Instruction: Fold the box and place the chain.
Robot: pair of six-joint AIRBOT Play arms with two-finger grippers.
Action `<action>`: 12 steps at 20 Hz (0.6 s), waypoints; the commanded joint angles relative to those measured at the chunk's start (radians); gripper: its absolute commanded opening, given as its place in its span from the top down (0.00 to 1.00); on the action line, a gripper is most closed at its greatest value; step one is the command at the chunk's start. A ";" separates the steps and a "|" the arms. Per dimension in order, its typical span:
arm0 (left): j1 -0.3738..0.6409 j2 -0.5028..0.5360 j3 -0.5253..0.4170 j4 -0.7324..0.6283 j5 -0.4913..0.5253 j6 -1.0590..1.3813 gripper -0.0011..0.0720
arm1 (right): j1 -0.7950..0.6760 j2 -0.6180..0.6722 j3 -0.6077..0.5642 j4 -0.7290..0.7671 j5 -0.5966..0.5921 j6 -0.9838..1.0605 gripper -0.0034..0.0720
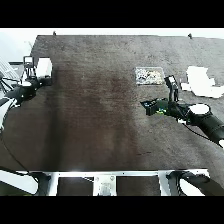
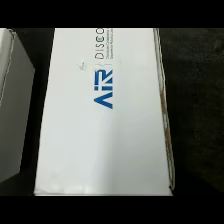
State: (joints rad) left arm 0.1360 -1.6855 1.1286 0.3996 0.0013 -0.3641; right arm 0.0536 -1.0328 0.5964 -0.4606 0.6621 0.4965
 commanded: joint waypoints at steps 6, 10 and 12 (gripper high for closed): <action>0.029 -0.019 0.024 0.005 -0.071 -0.002 0.96 | 0.000 0.000 0.000 0.000 0.000 0.001 0.94; 0.035 -0.027 0.032 0.008 -0.064 0.008 0.96 | 0.000 0.000 0.000 0.000 0.000 0.001 0.94; 0.035 -0.027 0.033 0.016 -0.071 0.030 0.96 | 0.000 0.000 0.000 0.001 0.000 0.001 0.94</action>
